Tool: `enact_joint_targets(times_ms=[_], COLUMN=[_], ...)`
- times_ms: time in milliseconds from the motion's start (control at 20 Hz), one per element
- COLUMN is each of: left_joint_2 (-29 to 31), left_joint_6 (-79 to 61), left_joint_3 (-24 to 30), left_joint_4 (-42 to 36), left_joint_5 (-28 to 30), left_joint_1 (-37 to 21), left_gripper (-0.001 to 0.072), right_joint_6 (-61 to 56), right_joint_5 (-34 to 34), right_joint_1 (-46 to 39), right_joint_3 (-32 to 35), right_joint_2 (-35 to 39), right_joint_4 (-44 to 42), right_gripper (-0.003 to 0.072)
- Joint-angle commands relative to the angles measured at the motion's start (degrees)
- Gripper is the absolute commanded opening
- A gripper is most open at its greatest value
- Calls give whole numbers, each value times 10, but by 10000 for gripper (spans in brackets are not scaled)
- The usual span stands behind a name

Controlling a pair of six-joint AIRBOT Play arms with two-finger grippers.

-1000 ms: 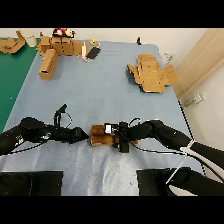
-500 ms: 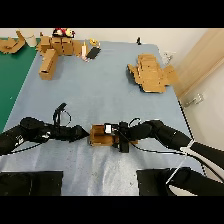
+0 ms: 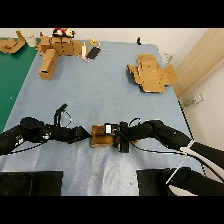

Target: Fold the box.

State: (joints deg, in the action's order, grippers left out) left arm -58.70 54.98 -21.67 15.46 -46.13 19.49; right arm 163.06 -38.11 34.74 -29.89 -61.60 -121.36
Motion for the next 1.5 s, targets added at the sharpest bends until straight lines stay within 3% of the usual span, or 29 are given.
enact_joint_targets(times_ms=[0, 150, 350, 750, 950, 1100, 1250, 1450], left_joint_2=[0, 0, 0, 1, 0, 0, 0, 0], left_joint_6=[1, 32, 0, -40, -46, -36, 81, 189], left_joint_3=[0, 0, 0, 0, -2, -17, -39, -64], left_joint_4=[12, 33, 32, 9, -25, -11, 91, 176], left_joint_5=[5, 21, -43, -87, -41, 25, 97, 128], left_joint_1=[-10, -37, -41, -41, -33, 27, 91, 149], left_gripper=[524, 524, 523, 523, 524, 524, 524, 524], right_joint_6=[0, 0, 0, 0, 0, 0, 0, 0], right_joint_5=[1, 1, 1, 1, 1, 1, 1, 1], right_joint_1=[0, 0, 0, 0, 0, 0, 0, 0], right_joint_3=[0, 0, 0, 0, 0, 0, 0, 0], right_joint_2=[0, 0, 0, 0, 0, 0, 0, 0], right_joint_4=[-1, -1, -1, -1, -1, -1, -1, -1], right_gripper=[496, 496, 496, 496, 496, 497, 496, 496])
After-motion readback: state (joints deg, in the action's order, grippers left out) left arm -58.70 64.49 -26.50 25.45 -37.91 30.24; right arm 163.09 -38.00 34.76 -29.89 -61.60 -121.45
